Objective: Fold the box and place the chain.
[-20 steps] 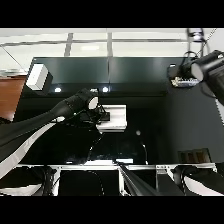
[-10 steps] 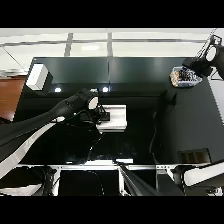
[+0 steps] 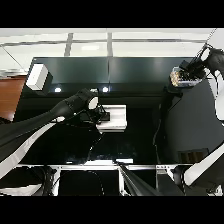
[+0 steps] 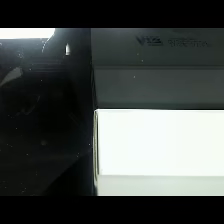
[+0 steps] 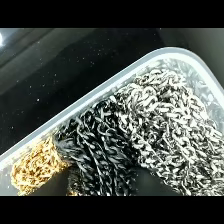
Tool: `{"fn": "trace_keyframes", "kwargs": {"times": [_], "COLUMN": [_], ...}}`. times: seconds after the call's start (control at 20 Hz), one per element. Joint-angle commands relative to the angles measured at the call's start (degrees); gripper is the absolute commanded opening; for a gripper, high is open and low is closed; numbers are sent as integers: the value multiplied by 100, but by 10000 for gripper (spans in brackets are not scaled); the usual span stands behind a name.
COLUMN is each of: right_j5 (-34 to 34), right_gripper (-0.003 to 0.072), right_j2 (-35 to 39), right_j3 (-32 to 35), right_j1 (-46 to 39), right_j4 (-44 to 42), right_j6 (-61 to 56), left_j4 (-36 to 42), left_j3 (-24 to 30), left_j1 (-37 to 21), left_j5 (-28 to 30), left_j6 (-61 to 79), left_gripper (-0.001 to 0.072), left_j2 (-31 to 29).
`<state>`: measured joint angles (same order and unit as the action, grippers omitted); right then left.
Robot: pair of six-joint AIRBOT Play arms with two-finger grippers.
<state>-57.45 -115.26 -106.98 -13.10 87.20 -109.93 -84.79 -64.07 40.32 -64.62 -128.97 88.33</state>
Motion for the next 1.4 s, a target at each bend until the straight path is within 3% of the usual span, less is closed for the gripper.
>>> {"fn": "trace_keyframes", "kwargs": {"times": [0.0,0.1,0.25,0.5,0.85,1.0,1.15,1.35], "right_j5": [-107,-396,-793,-1156,-881,-918,-1386,-1810], "right_gripper": [289,8,12,12,8,7,7,7], "right_j2": [-114,-96,234,1777,3967,4489,4708,4996], "right_j3": [-55,-131,-208,-208,-210,-529,-1145,-1150], "right_j1": [-26,-26,-26,-22,227,227,227,227], "right_j4": [-48,-79,-256,-511,-680,-1329,-2138,-3386], "right_j6": [11,153,789,1746,1851,1985,2192,2461], "left_j4": [2,2,2,2,7,4,4,4], "left_j3": [-2,-2,-2,-2,-2,-2,-2,-2], "left_j1": [-7,-7,-7,-7,-7,-7,-7,-7], "left_j5": [-9,-17,-15,-57,-79,-168,-160,-162], "left_j6": [0,0,0,2,0,0,0,0], "left_gripper": [27,27,27,27,27,27,27,27], "left_j2": [4,4,4,4,4,4,4,4]}}
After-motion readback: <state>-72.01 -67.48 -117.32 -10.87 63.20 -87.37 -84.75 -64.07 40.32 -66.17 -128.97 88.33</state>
